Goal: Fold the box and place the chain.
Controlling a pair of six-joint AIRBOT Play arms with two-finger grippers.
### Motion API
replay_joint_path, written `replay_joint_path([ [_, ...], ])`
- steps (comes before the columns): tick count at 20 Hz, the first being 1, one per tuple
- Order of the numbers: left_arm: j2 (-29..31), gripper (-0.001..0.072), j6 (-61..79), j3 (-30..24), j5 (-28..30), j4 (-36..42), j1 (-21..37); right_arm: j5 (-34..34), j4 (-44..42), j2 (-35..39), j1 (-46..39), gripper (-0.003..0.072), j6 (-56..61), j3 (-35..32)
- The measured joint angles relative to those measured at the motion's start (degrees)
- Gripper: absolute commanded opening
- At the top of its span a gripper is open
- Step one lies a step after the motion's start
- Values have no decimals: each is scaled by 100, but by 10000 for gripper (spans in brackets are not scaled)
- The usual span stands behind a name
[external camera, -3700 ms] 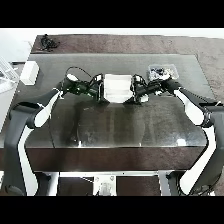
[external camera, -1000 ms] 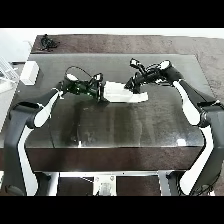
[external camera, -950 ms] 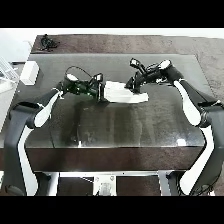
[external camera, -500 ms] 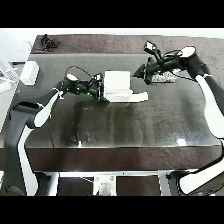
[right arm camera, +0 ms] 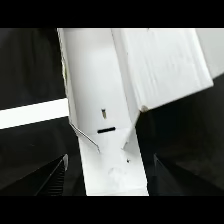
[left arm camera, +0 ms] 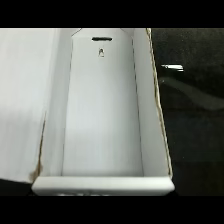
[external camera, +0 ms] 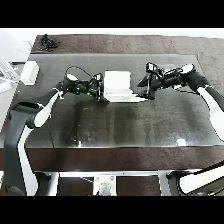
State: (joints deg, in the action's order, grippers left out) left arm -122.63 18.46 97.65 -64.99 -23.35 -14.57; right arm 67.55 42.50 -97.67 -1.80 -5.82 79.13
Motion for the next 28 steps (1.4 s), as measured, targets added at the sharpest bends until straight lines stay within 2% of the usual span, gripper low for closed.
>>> replay_joint_path([
  [6,0,329,0,0,0,2,0,-221,-76,-221,116,630,-409,-92],
  [8,0,329,0,0,-2,2,0,-323,-96,-275,177,523,-525,-98],
  [9,0,328,0,0,-2,2,0,-380,-94,-304,199,388,-568,-101],
  [10,0,328,0,0,0,2,0,-435,-103,-321,223,316,-599,-101],
  [12,0,329,-2,0,0,2,0,-498,-155,-358,278,267,-640,-101],
  [15,0,328,0,0,-4,0,0,-586,-343,-391,385,257,-717,-101],
  [24,0,328,2,0,0,-9,2,-782,-734,-595,737,283,-960,-101],
  [25,0,328,0,0,0,-7,2,-796,-741,-612,750,310,-962,-101],
  [27,0,328,2,0,0,-4,0,-859,-752,-636,763,515,-970,-103],
  [28,0,328,2,0,2,-4,0,-909,-761,-640,765,576,-975,-103],
])
